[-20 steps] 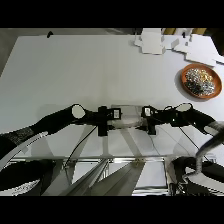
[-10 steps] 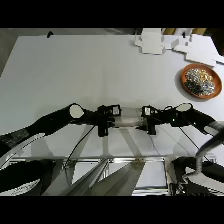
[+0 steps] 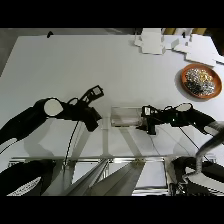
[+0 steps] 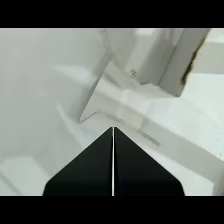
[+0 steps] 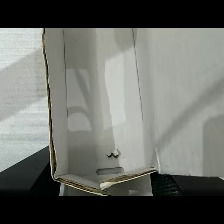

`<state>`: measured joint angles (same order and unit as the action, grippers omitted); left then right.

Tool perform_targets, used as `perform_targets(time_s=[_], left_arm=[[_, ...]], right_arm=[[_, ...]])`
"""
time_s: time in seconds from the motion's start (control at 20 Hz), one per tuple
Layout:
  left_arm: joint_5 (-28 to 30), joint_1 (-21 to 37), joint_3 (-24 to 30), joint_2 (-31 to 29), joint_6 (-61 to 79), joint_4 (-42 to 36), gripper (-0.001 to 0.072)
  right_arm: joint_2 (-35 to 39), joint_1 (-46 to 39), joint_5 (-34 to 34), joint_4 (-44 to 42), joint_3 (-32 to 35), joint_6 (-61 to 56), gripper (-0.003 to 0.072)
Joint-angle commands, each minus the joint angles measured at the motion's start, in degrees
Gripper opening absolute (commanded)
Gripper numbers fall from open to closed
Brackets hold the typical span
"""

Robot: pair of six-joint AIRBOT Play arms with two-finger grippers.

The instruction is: Fold the box and place the chain.

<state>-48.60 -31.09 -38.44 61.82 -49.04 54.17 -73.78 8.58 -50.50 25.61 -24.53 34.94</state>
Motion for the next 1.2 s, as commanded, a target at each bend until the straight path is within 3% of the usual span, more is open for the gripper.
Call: perform_targets(time_s=[0.0,0.25,0.45,0.75,1.15], left_arm=[[-3.37,2.86,0.59,-1.49,-21.84,8.74,0.0001],[4.22,2.86,5.18,5.01,-34.86,4.35,0.0002],[5.81,1.14,5.25,9.16,-34.77,-2.62,0.0004],[10.75,-0.92,5.20,9.22,-33.22,-11.37,0.0004],[10.58,-2.99,4.22,5.16,-28.81,-16.00,0.0030]], right_arm=[[-0.02,0.04,-0.04,0.04,0.02,0.04,0.0409],[-0.02,0.04,-0.04,0.04,0.02,0.04,0.0409],[-0.02,0.04,-0.07,0.04,0.02,0.04,0.0409],[-0.02,0.02,-0.04,0.04,0.02,0.04,0.0409],[-0.02,0.04,-0.07,0.04,0.02,0.04,0.0409]])
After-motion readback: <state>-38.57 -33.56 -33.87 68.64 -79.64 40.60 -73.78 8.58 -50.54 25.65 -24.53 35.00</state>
